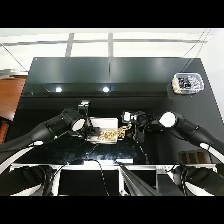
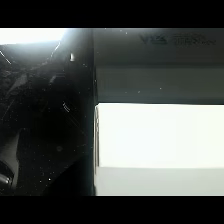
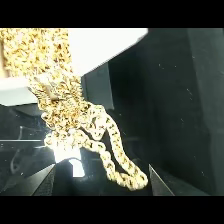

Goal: Fold the box and place the chain.

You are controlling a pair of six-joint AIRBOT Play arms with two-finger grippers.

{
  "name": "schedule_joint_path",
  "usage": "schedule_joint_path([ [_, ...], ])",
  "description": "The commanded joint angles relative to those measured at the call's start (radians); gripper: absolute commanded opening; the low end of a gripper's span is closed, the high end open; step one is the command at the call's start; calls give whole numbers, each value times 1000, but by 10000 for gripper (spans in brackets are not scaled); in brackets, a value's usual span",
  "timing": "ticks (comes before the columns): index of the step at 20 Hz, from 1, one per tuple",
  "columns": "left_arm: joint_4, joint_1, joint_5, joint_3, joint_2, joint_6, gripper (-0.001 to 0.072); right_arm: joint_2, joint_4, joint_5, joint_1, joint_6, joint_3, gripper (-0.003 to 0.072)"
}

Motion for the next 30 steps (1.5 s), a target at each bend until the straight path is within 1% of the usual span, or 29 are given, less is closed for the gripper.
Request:
schedule_joint_path([
  [1,0,0,0,0,0,0,32,-57,151,-14,4,-254,-4,704],
  [6,-2,0,0,0,0,0,32,-89,157,-18,20,-277,-4,704],
  [10,-3,0,0,0,0,0,32,-103,155,-101,89,-266,-4,704],
  [14,-3,0,-2,0,0,0,33,-113,155,-117,91,-222,-3,695],
  [15,-3,0,-2,0,0,0,32,-113,154,-117,91,-217,-3,606],
  [16,-3,0,-3,0,0,0,33,-113,145,-116,91,-211,-3,433],
  [17,-3,0,-3,0,0,0,32,-113,120,-116,91,-210,-3,408],
  [18,-3,0,-3,0,0,0,32,-113,110,-116,91,-201,-3,407],
  [19,-3,0,-3,0,0,0,33,-112,109,-116,91,-185,-3,336],
  [20,-3,0,-3,0,0,0,32,-112,109,-110,91,-184,-3,85],
  [21,-3,0,-3,0,0,0,33,-112,109,-108,91,-183,-3,56],
  [23,-3,0,-5,0,0,0,33,-98,109,-108,91,-155,-3,50],
  [24,-3,0,-6,0,0,0,32,-80,90,-111,90,-130,-3,18],
  [25,-3,0,-6,0,0,0,33,-56,57,-113,90,-87,-3,18],
  [27,-3,0,-5,0,0,0,32,3,-24,-112,90,49,-3,18],
  [30,-2,0,-3,0,0,0,32,140,-117,-104,90,295,-2,18],
])
